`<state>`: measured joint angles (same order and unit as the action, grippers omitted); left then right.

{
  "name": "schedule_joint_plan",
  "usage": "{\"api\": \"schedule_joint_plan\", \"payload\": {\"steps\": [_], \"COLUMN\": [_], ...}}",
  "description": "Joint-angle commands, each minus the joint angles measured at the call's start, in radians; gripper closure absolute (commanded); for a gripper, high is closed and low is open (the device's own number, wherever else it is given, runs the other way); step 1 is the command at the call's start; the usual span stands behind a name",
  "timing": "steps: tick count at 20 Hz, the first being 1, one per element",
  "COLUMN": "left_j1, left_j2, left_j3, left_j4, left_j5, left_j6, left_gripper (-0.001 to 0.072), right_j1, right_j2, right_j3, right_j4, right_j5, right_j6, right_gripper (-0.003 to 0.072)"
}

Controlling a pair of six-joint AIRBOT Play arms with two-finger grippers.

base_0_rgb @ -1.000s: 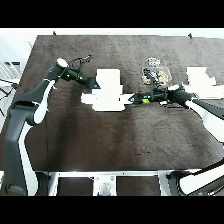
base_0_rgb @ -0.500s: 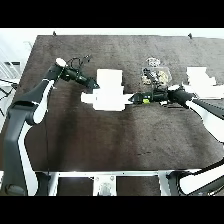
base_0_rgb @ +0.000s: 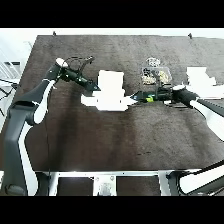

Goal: Fold the box and place the chain.

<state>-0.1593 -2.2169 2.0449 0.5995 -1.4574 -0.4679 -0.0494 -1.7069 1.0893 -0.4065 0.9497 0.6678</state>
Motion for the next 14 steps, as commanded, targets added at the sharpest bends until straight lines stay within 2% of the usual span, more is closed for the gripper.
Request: {"api": "schedule_joint_plan", "payload": {"steps": [1, 4, 6, 8, 11, 14], "left_j1": [0.002, 0.002, 0.002, 0.002, 0.002, 0.002], "left_j2": [0.006, 0.014, 0.041, 0.086, 0.165, 0.206], "left_j3": [-0.001, -0.002, -0.044, -0.125, -0.276, -0.396], "left_j4": [-0.022, -0.032, -0.032, -0.032, -0.040, -0.098], "left_j5": [-0.037, -0.063, -0.035, 0.027, 0.175, 0.293], "left_j6": [0.147, 0.200, 0.254, 0.325, 0.433, 0.554], "left_gripper": [0.0697, 0.0697, 0.0697, 0.0697, 0.0697, 0.0697], "right_j1": [-0.089, -0.134, -0.137, -0.137, -0.137, -0.137], "right_j2": [0.014, 0.018, 0.019, 0.018, 0.018, 0.018], "right_j3": [0.000, 0.000, 0.000, 0.000, 0.000, 0.000], "right_j4": [0.041, 0.081, 0.082, 0.085, 0.085, 0.085], "right_j5": [0.020, 0.021, 0.021, 0.021, 0.028, 0.031], "right_j6": [0.000, 0.000, -0.002, -0.023, -0.026, -0.031], "right_gripper": [0.0312, 0.0312, 0.0312, 0.0313, 0.0312, 0.0312]}}
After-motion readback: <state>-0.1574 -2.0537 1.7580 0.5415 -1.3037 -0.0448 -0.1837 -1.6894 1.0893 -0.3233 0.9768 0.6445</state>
